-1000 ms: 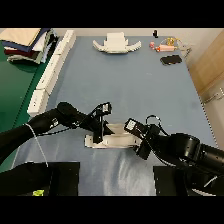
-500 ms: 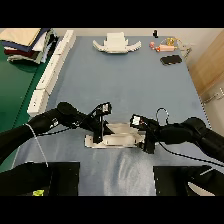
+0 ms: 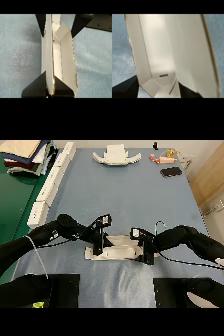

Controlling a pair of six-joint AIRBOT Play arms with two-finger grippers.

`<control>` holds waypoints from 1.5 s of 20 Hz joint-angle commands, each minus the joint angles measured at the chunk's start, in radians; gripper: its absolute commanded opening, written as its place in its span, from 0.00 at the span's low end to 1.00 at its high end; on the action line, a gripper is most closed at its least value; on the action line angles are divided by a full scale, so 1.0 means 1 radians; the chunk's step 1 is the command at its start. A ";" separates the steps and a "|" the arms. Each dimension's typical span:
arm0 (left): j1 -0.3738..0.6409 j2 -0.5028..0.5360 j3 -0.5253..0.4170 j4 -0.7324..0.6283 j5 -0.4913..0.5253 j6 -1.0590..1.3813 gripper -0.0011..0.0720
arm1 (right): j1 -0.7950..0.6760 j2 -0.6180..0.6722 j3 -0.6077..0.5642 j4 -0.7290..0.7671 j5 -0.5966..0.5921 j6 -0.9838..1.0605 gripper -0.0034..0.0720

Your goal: Fold the box.

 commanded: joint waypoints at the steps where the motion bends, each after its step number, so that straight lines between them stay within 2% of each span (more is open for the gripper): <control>1: 0.000 0.000 0.000 0.000 0.001 0.000 0.03 | -0.006 0.012 0.001 -0.051 -0.014 -0.024 1.00; 4: 0.000 0.000 0.000 0.000 0.001 0.000 0.03 | -0.005 0.028 0.001 -0.026 -0.007 -0.040 0.99; 7: 0.000 0.000 0.000 0.000 0.001 0.000 0.03 | -0.013 0.009 0.000 0.023 0.003 -0.171 0.99; 15: 0.000 0.000 0.000 0.000 0.001 0.000 0.03 | -0.015 -0.078 0.000 0.040 -0.006 -0.175 0.99; 23: 0.000 0.000 0.000 0.000 0.001 0.000 0.03 | -0.015 -0.110 0.000 0.046 0.021 -0.175 0.98; 24: 0.000 0.000 0.000 0.000 0.001 0.000 0.03 | -0.015 -0.113 0.000 0.047 0.022 -0.175 0.97; 25: 0.000 0.000 0.000 0.000 0.001 0.000 0.03 | -0.014 -0.116 0.000 0.047 0.021 -0.175 0.89; 26: 0.000 0.000 0.000 0.000 0.001 0.000 0.03 | -0.014 -0.118 0.000 0.047 0.023 -0.175 0.86; 27: 0.000 0.000 0.000 0.000 0.001 0.000 0.03 | -0.014 -0.122 0.000 0.047 0.026 -0.175 0.86; 28: 0.000 0.000 0.000 0.000 0.001 0.000 0.03 | -0.014 -0.124 0.000 0.047 0.025 -0.175 0.79; 30: 0.000 0.000 0.000 0.000 0.001 0.000 0.03 | -0.014 -0.124 0.000 0.045 0.026 -0.175 0.72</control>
